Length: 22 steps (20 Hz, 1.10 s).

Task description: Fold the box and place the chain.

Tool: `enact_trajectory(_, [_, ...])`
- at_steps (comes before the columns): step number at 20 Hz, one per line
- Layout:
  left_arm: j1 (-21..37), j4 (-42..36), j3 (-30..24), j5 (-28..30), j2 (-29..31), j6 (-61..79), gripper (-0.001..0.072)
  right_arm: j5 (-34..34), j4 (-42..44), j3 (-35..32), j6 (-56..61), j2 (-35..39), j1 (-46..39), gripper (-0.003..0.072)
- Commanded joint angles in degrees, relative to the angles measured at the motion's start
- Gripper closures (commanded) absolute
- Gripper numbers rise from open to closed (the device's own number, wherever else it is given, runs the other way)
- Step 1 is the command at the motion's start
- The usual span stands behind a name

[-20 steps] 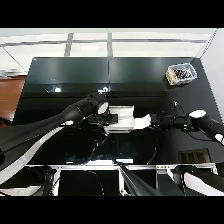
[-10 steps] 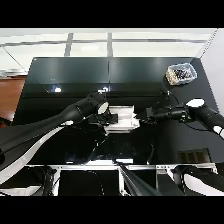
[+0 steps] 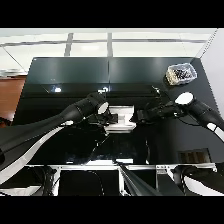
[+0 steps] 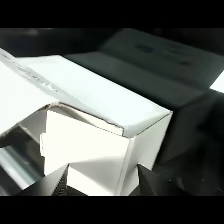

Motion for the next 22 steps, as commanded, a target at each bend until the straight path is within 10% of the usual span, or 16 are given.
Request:
enact_trajectory(1, [0.1,0.0,0.0,0.0,0.0,0.0,0.0678,-3.7,-10.4,2.7,10.6,0.0,5.0,0.0220])
enact_trajectory(3, [0.0,0.0,0.0,0.0,0.0,0.0,0.0679,-5.6,-16.5,4.5,16.3,-0.1,8.7,0.0385])
enact_trajectory(22, [0.1,-1.1,0.0,-0.2,0.0,0.0,0.0679,2.4,-44.9,15.7,52.8,-10.7,24.3,0.0383])
